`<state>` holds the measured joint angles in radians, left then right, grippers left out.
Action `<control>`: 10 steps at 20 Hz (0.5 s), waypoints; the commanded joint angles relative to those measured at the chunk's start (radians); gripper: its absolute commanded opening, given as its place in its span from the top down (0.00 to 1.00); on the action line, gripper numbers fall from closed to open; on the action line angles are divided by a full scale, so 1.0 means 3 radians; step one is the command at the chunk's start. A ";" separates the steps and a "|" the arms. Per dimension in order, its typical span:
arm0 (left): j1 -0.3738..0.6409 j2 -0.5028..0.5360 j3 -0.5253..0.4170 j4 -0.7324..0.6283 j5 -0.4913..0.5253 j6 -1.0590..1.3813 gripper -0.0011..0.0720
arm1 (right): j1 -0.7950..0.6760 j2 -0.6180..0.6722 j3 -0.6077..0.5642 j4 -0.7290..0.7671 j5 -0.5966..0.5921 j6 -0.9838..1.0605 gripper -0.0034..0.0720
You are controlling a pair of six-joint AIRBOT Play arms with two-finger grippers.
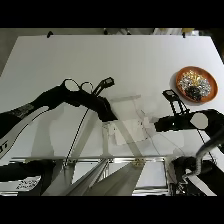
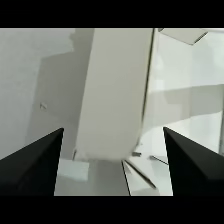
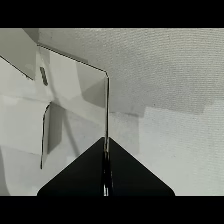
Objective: Fold the box and place the chain.
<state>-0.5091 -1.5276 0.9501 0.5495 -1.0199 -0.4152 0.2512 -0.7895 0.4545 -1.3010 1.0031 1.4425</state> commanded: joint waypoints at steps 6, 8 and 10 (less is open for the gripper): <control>-0.0125 -0.0131 -0.0001 -0.0061 0.0435 0.0103 0.45 | 0.0004 0.0003 -0.0001 0.0001 0.0019 0.0000 0.93; -0.0123 -0.0179 -0.0001 -0.0061 0.0429 0.0102 0.57 | 0.0004 0.0003 -0.0001 0.0001 0.0019 0.0000 0.93; -0.0123 -0.0203 -0.0001 -0.0058 0.0421 0.0106 0.73 | 0.0004 0.0003 -0.0001 0.0001 0.0020 0.0000 0.93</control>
<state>-0.5449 -1.5761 0.9501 0.5320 -0.9043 -0.3870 0.2512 -0.7895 0.4545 -1.3003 1.0077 1.4425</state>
